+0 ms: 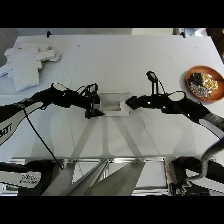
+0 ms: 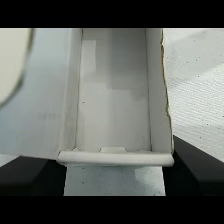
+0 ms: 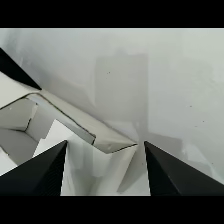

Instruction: Fold the box and place the chain.

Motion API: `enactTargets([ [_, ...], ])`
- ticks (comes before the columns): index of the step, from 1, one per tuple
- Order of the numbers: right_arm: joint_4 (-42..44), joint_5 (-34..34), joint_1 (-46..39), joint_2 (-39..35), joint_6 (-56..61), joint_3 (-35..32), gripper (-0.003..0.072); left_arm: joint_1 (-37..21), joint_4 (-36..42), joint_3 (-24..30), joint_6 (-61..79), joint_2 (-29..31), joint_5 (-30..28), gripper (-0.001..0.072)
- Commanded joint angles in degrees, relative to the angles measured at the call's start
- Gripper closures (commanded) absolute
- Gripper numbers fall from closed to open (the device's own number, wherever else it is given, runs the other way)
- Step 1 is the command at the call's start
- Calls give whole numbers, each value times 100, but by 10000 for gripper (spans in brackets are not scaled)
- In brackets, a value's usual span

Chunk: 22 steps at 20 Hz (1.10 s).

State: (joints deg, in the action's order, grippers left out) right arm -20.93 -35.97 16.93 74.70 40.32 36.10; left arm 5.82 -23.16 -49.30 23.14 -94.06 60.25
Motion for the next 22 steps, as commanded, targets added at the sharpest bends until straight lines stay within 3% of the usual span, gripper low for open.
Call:
enactTargets([
  [1,0,-525,4,2,-385,-2,159,-2,0,-2,-7,-2,2,356],
  [7,-9,-935,4,2,-629,-2,159,-2,0,-2,-9,-2,0,356],
  [11,-22,-271,197,24,-284,-2,160,-2,0,0,-7,-2,2,356],
  [19,-367,369,527,184,636,-2,178,-2,0,-2,-7,-2,0,356],
  [22,-455,389,527,184,640,-2,231,-2,0,-2,-7,-2,0,356],
])
